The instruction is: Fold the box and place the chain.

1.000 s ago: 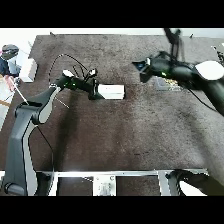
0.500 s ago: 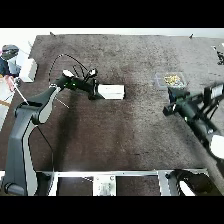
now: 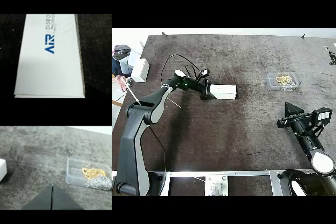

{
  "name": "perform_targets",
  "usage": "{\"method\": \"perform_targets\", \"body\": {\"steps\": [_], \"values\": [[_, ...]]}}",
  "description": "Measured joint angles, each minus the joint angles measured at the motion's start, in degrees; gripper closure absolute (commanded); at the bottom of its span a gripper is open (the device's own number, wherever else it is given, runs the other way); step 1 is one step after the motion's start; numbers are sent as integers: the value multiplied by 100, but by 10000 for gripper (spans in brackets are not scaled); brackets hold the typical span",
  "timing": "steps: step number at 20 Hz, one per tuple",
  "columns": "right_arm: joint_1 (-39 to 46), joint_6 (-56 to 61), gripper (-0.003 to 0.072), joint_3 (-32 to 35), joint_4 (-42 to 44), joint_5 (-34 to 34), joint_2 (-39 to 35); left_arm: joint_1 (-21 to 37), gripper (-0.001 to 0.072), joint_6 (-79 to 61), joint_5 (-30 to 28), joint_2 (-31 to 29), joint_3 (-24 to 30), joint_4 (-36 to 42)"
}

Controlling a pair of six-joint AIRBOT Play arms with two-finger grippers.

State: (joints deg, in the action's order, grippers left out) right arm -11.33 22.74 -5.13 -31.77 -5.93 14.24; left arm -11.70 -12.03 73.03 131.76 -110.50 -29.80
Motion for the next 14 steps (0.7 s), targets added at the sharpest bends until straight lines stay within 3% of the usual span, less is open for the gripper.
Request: {"method": "perform_targets", "body": {"steps": [12,13,14], "values": [[-2,2,680,61,-2,-98,-31,2,265,4,-13,7,2,227],[0,0,680,61,-2,-98,-31,2,325,4,-15,7,2,273],[0,0,680,61,-2,-98,-31,2,544,4,-17,7,2,313]]}}
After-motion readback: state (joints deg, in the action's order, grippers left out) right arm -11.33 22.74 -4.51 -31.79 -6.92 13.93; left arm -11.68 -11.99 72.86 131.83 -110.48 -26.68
